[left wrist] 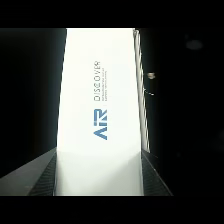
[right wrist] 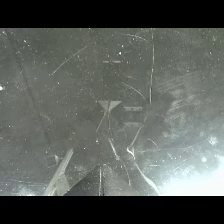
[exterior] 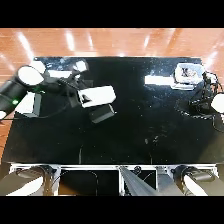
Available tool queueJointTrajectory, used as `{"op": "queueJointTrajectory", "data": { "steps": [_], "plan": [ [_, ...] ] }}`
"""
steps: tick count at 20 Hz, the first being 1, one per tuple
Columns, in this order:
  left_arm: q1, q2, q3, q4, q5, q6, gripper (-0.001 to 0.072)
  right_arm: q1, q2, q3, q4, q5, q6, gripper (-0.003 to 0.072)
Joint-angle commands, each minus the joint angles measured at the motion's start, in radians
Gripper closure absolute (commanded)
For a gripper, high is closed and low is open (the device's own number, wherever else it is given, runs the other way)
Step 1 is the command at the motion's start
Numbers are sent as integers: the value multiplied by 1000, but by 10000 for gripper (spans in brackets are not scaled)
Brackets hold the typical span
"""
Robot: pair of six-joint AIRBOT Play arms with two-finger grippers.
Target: Fold the box and place the chain.
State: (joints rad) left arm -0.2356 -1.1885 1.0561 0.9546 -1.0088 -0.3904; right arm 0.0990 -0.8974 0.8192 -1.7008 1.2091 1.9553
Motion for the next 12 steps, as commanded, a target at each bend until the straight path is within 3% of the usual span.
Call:
{"op": "queueJointTrajectory", "data": {
  "steps": [1, 7, 12],
  "plan": [
    [144, 88, 5, 82, -56, -214, 687, 1, 0, 0, 2, -10, -10, 657],
    [417, 248, 0, 209, -240, -458, 687, 1, 0, 0, 2, -52, -30, 657],
    [682, 389, -20, 240, -381, -560, 687, 3, 0, 0, 2, -104, -55, 657]
  ]
}}
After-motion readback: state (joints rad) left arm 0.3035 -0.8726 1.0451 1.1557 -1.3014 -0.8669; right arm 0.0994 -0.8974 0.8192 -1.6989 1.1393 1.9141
